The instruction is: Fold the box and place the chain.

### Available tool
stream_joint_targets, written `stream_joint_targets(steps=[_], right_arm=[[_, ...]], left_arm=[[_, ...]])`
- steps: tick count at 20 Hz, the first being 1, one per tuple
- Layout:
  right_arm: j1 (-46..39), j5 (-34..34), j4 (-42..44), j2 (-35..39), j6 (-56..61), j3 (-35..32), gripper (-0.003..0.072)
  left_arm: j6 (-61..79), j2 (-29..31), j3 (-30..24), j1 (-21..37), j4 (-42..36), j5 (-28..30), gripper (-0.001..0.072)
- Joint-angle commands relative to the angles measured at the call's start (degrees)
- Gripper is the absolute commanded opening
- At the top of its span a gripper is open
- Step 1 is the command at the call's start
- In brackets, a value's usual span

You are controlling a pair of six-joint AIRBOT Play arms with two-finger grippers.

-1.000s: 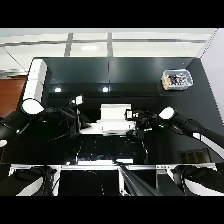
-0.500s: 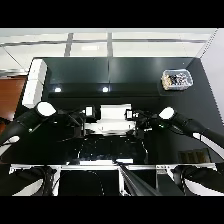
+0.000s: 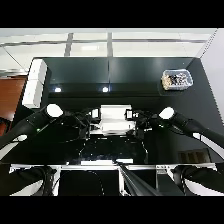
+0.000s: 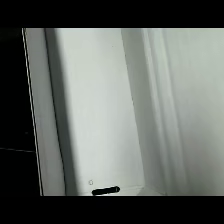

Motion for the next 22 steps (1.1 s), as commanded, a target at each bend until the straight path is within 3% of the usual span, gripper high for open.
stream_joint_targets(steps=[1, 9, 22], right_arm=[[0.0, 0.0, 0.0, 0.0, 0.0, 0.0, 0.0095], [0.0, 0.0, 0.0, 0.0, 0.0, 0.0, 0.0095], [0.0, 0.0, 0.0, 0.0, 0.0, 0.1, 0.0095]], left_arm=[[1.2, -0.4, 0.0, -0.1, -1.8, 0.0, 0.0217], [3.0, -2.2, 0.0, -0.3, -10.1, 1.8, 0.0218], [5.1, -5.7, 0.0, -3.8, -15.1, 4.1, 0.0217]])
